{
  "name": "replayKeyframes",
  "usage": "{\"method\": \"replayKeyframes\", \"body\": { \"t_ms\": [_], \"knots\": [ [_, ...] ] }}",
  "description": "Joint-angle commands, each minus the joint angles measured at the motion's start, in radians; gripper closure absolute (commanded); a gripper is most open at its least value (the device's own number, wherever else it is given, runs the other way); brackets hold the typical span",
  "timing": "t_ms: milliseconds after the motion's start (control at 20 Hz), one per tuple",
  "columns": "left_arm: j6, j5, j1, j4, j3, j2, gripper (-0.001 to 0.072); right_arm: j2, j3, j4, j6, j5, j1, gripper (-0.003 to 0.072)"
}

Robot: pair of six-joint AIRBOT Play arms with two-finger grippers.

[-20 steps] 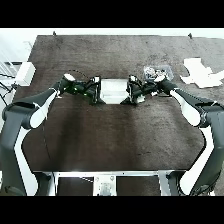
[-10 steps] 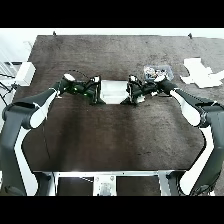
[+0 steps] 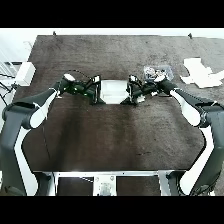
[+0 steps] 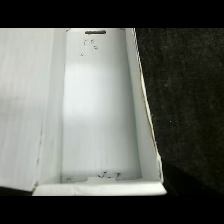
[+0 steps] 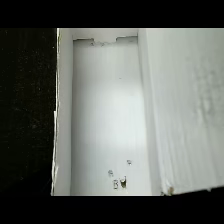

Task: Fold the box and place the chain.

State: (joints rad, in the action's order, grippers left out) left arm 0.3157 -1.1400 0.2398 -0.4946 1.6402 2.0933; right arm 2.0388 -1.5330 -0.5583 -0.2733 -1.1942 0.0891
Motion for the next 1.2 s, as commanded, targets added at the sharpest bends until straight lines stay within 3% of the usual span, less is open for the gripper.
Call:
{"method": "replayKeyframes", "body": {
  "t_ms": [0, 800, 1000, 1150],
  "knots": [
    [-0.002, 0.003, 0.001, 0.002, 0.0, 0.0, 0.0174, 0.0, 0.0, 0.0, 0.0, 0.0, 0.001, 0.0185],
    [-0.002, 0.004, 0.001, 0.002, 0.0, 0.0, 0.0174, 0.0, 0.0, 0.0, 0.004, -0.003, 0.003, 0.0183],
    [-0.002, 0.003, 0.001, 0.002, 0.0, 0.0, 0.0174, -0.006, -0.001, -0.007, 0.004, -0.003, -0.008, -0.0026],
    [-0.002, 0.002, 0.001, 0.002, 0.0, 0.0, 0.0174, -0.016, -0.001, -0.033, 0.008, -0.004, -0.029, -0.0032]
  ]
}}
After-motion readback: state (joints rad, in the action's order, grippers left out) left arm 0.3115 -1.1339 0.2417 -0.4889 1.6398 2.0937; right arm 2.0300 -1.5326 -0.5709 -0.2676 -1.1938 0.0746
